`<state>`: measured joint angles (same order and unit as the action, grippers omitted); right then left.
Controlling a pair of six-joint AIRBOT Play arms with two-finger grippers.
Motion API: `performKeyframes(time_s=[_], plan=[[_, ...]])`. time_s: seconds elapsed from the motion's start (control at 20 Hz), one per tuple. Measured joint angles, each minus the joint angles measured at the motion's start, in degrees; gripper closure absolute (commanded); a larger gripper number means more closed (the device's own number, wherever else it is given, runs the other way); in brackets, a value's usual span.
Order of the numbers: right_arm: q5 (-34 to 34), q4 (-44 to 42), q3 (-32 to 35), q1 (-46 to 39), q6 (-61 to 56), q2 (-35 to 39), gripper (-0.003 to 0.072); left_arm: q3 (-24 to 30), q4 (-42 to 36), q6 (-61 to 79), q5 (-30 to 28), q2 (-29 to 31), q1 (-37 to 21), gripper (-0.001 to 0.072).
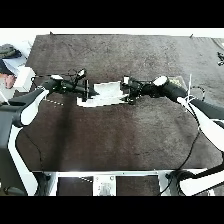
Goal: Fold the box and place the chain.
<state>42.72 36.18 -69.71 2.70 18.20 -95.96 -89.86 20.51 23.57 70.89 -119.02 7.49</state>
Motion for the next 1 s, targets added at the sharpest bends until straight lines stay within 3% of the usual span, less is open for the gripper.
performKeyframes(time_s=[0.55, 1.0], plan=[[4.2, 5.0, -7.1, -0.2, -2.7, -4.7, 0.0095, 0.0, 0.0, 0.0, 0.0, 0.0, 0.0, 0.0697], [12.2, 4.6, -14.1, -0.3, -1.9, -10.8, 0.0095, 0.0, 0.0, 0.0, 0.1, 0.0, 0.0, 0.0697]])
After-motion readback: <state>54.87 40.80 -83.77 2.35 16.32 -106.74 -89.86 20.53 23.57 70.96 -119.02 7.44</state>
